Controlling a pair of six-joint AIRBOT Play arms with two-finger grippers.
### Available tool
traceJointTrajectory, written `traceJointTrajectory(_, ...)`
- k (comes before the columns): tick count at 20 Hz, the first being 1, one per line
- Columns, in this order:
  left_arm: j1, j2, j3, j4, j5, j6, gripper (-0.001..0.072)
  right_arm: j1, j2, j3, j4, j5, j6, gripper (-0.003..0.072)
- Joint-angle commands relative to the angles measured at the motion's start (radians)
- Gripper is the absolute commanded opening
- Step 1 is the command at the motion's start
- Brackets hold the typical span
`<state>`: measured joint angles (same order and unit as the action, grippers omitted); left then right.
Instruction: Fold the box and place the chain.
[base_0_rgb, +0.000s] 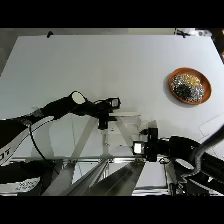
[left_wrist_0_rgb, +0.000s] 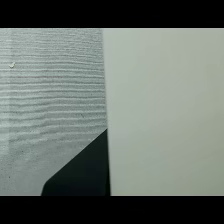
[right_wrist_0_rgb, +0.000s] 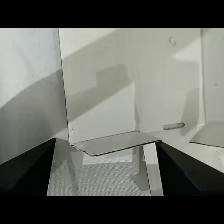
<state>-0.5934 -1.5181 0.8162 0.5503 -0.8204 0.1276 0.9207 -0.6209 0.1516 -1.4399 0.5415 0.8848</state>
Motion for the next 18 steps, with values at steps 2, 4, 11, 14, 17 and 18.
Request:
traceJointTrajectory(2,0.0,0.0,0.001,0.0,0.0,0.0,0.0012,0.0,-0.001,-0.002,0.013,-0.061,0.0,0.0703)
traceJointTrajectory(4,0.0,0.0,0.001,0.0,0.0,0.0,0.0012,0.0,-0.001,-0.002,0.013,-0.072,0.0,0.07)
traceJointTrajectory(11,0.0,0.0,0.001,0.0,0.0,0.0,0.0012,0.0,0.01,0.0,0.024,-0.124,-0.001,0.069)
traceJointTrajectory(14,0.0,0.0,0.001,0.0,0.0,0.0,0.0012,0.0,0.045,0.005,0.038,-0.12,-0.001,0.0689)
traceJointTrajectory(17,0.0,0.0,0.001,0.0,0.0,0.0,0.0012,-0.001,0.075,0.028,0.037,-0.114,-0.006,0.0689)
traceJointTrajectory(18,0.0,0.0,0.001,0.0,0.0,0.0,0.0012,-0.001,0.08,0.029,0.04,-0.115,-0.021,0.0688)
